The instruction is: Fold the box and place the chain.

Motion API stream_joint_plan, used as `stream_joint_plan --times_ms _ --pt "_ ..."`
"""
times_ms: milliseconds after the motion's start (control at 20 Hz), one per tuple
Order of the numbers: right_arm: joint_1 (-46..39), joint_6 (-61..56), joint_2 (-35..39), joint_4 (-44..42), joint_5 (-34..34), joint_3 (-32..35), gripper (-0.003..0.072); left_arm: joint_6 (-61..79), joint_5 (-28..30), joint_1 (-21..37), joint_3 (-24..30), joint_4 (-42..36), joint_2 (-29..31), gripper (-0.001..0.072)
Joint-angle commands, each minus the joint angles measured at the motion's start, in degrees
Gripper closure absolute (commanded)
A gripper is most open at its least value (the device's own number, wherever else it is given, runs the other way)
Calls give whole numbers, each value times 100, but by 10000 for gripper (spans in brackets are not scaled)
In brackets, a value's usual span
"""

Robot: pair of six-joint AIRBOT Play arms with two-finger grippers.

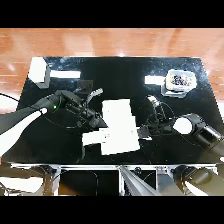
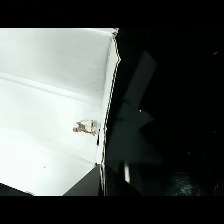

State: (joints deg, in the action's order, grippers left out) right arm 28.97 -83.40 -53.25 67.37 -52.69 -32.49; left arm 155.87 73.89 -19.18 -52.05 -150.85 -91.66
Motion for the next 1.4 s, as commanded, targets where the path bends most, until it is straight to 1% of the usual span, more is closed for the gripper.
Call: stream_joint_plan --times_ms 0,50,150,200,250,300,400,450,500,550,600,750,850,900,1050,1150,1200,1300,1350 --pt "2 0 2 2 -2 2 651 76 -267 0 -11 15 -22 417" --pt "2 0 2 0 -2 2 651 83 -293 0 -11 15 -26 466" --pt "2 0 2 0 -2 2 651 133 -343 0 -11 17 -28 470" --pt "2 0 2 2 0 2 651 190 -348 0 -11 17 -31 508" --pt "2 0 2 2 0 2 651 195 -348 0 -11 17 -31 662" --pt "2 0 2 2 0 2 651 297 -321 0 -11 26 -31 689" --pt "0 -2 2 24 -4 2 648 649 -166 2 -11 74 -28 689" --pt "-7 0 2 79 -4 0 446 728 -116 2 -11 81 -28 690" --pt "-59 4 2 170 -31 -7 -34 898 -59 2 -11 81 -26 691" --pt "-151 13 2 393 -181 -57 -18 1143 -37 2 -13 85 -22 691" --pt "-280 17 7 614 -422 -155 -17 1344 -35 2 -26 109 -13 692" --pt "-743 105 79 1342 -1519 -791 -17 1526 -68 -4 -81 374 81 694" --pt "-990 376 179 1370 -1915 -1222 -17 1600 -249 -13 -79 632 308 696" --pt "-1069 476 238 1373 -1939 -1366 -17 1600 -393 -35 -74 767 450 697" --pt "-1147 881 374 1355 -1912 -1554 -17 1600 -1073 -354 129 1945 1047 696" --pt "-1147 1287 378 1213 -1917 -1554 -16 1600 -1567 -516 407 1991 1373 696" --pt "-1147 1421 376 1196 -1884 -1554 -16 1600 -1694 -570 516 1969 1486 696" --pt "-1147 1576 378 1228 -1700 -1554 -17 1600 -2096 -697 776 1937 1766 695" --pt "-1147 1606 378 1220 -1591 -1554 -16 1600 -2218 -726 903 1781 1899 695"
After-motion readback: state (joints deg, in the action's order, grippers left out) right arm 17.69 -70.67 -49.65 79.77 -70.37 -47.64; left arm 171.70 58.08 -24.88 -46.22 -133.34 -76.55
